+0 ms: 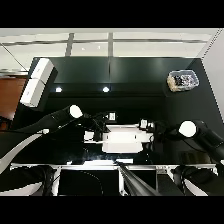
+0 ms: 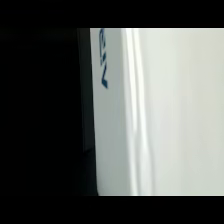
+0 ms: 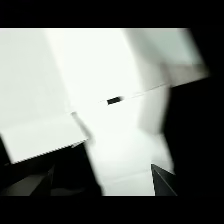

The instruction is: Fold the box and place the chain.

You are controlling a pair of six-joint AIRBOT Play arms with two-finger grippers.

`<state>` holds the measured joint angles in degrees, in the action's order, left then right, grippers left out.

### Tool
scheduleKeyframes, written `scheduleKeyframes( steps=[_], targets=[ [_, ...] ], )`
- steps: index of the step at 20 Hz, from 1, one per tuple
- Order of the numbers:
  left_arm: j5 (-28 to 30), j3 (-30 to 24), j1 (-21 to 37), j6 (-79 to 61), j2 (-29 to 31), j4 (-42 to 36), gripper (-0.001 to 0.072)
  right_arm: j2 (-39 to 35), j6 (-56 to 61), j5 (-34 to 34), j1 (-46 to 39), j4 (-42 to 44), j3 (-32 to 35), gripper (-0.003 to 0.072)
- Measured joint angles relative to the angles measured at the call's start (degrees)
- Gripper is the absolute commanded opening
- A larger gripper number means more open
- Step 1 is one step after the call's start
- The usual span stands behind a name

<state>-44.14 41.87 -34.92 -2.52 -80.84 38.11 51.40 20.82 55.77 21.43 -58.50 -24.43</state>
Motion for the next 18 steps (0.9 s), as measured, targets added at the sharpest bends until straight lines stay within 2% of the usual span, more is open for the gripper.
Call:
scheduleKeyframes(
  steps=[4, 12, 18],
  targets=[
    [0.0, 0.0, 0.0, 0.0, 0.0, 0.0, 0.0026, 0.0, 0.5, 0.3, 3.8, 1.2, 2.0, 0.0706],
    [0.0, 0.0, 0.0, 0.0, 0.0, 0.0, 0.0026, 0.0, 0.9, -10.1, 10.9, 7.9, 2.7, 0.0705],
    [0.0, 0.0, 0.0, 0.0, 0.0, 0.0, 0.0026, -1.6, 1.4, -13.0, 11.5, 8.1, 1.6, 0.0705]
  ],
)
